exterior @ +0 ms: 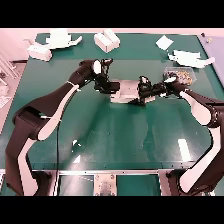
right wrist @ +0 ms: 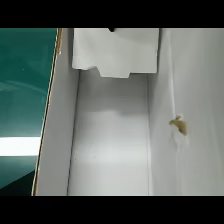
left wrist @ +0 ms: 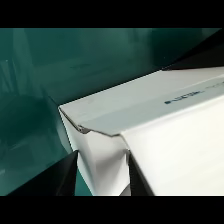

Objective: Fold the box and place the chain.

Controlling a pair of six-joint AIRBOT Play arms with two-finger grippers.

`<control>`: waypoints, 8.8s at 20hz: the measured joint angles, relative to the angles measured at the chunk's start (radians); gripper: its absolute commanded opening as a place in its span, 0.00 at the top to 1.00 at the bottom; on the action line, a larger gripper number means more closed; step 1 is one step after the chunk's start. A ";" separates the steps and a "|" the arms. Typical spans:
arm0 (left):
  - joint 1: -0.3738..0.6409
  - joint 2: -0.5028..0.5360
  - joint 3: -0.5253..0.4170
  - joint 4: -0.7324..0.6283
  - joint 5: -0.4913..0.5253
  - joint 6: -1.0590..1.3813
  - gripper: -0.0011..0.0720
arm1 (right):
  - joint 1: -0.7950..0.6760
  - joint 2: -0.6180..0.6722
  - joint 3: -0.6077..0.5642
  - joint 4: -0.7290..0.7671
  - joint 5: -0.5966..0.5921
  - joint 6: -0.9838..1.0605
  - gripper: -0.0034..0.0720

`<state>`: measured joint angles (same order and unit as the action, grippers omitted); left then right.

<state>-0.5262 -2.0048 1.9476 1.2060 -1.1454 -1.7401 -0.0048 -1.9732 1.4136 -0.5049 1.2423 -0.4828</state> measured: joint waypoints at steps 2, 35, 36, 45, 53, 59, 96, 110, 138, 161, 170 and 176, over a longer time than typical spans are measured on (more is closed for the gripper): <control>0.000 0.000 0.000 -0.001 0.008 -0.007 0.48 | 0.000 0.000 0.000 0.000 0.000 0.000 0.13; -0.061 -0.109 0.112 0.175 -0.032 -0.204 0.48 | 0.000 0.000 0.000 -0.001 0.000 0.000 0.13; -0.065 -0.112 0.118 0.183 -0.038 -0.209 0.51 | 0.000 0.000 0.000 -0.001 0.000 0.000 0.13; -0.075 -0.122 0.133 0.268 -0.105 -0.256 0.52 | 0.000 0.000 0.000 0.000 0.000 0.000 0.13; -0.077 -0.124 0.134 0.301 -0.119 -0.273 0.96 | 0.001 0.000 0.000 0.000 0.005 0.000 0.13; -0.077 -0.122 0.134 0.295 -0.122 -0.246 0.02 | 0.000 0.000 0.000 0.000 -0.013 0.000 0.13; 0.268 0.165 -0.191 -0.218 -0.123 0.917 0.11 | 0.000 0.000 0.000 0.000 0.000 0.000 0.13; 0.291 0.116 -0.325 -0.508 -0.015 1.691 0.02 | 0.000 0.000 0.000 -0.001 0.000 0.000 0.13; 0.318 -0.013 -0.322 -0.851 -0.010 2.158 0.02 | 0.000 0.000 0.000 0.000 0.000 0.000 0.13; 0.318 -0.040 -0.322 -0.897 -0.038 2.198 0.03 | 0.000 0.000 0.000 -0.001 0.000 0.000 0.13; 0.282 -0.052 -0.322 -0.880 -0.018 2.213 0.03 | 0.000 0.000 0.000 -0.001 0.000 0.000 0.13; 0.280 -0.054 -0.322 -0.871 -0.026 2.172 0.03 | 0.000 0.000 0.000 0.000 0.000 0.000 0.13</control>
<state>-0.2462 -2.0586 1.6257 0.3355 -1.1713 0.4320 -0.0048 -1.9732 1.4136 -0.5053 1.2427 -0.4828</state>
